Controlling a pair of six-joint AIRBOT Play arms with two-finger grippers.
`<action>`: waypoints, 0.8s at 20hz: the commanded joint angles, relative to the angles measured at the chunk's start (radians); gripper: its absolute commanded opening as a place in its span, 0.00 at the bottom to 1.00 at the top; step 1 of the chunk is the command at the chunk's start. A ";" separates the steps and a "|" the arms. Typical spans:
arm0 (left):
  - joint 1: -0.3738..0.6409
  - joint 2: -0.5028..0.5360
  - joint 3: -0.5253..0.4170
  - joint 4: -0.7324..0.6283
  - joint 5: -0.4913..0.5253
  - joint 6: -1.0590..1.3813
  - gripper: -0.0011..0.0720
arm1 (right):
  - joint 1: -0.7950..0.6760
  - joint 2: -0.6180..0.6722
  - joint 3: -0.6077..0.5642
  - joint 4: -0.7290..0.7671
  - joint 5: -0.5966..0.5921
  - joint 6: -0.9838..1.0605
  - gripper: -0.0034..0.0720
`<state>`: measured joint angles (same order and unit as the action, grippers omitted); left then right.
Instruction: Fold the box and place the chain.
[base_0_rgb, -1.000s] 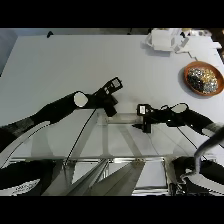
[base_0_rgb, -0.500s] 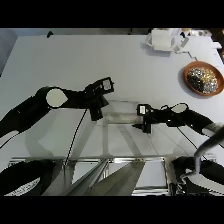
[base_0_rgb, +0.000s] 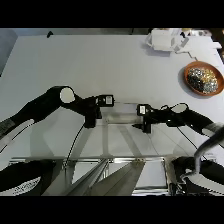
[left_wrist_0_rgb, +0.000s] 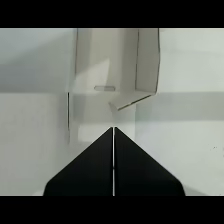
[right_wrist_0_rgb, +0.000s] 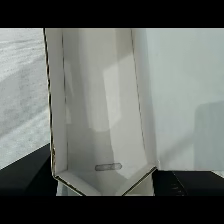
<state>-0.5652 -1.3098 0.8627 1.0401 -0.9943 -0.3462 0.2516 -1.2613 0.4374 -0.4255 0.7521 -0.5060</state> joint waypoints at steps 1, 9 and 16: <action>0.037 -0.021 0.000 0.027 -0.012 0.035 0.03 | 0.000 0.000 0.001 0.000 0.000 0.000 0.59; 0.068 -0.021 -0.080 -0.061 0.079 0.446 0.32 | 0.000 0.000 0.001 0.000 0.000 0.000 0.59; 0.064 -0.041 -0.080 -0.145 0.150 0.592 0.32 | 0.000 0.000 0.001 0.000 0.000 0.000 0.59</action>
<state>-0.5007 -1.3396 0.7845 0.9234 -0.8650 0.1688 0.2516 -1.2613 0.4374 -0.4255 0.7517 -0.5060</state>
